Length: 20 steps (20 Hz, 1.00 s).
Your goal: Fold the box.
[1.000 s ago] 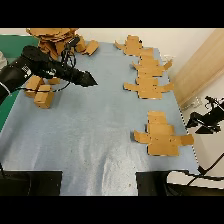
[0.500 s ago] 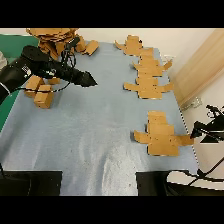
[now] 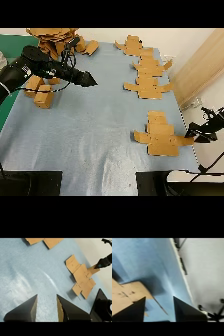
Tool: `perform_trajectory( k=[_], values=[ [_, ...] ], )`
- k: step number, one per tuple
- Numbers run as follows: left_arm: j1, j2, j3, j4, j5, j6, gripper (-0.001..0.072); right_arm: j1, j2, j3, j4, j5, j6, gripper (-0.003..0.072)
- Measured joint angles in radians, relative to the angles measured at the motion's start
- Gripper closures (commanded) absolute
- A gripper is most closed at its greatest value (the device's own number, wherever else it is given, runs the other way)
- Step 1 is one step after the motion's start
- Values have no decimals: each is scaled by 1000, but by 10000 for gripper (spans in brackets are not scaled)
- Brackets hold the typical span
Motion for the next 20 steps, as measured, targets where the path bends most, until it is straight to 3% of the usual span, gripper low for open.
perform_trajectory(
  k=[1, 3, 6, 9, 13, 17, 18, 20],
  values=[
    [0, 0, 0, 0, 0, 0, 355, 0, -16, -3, 63, 8, -10, 551],
    [0, 0, 0, 0, -3, 0, 355, 5, -36, -18, 202, 61, -33, 655],
    [0, 0, 0, -1, -21, 0, 356, 38, -26, -47, 370, 155, -44, 681],
    [0, 0, 0, 1, -48, -5, 356, 115, 37, -87, 477, 171, -53, 682],
    [18, 0, -18, 4, -85, -63, 356, 286, 150, -187, 616, 38, -78, 682],
    [51, 0, -123, 5, -79, -129, 356, 520, 208, -305, 741, -168, -123, 681],
    [62, 2, -159, 2, -80, -136, 356, 582, 214, -327, 756, -218, -131, 670],
    [81, 5, -224, -20, -102, -137, 356, 688, 222, -353, 780, -300, -139, 392]
  ],
)
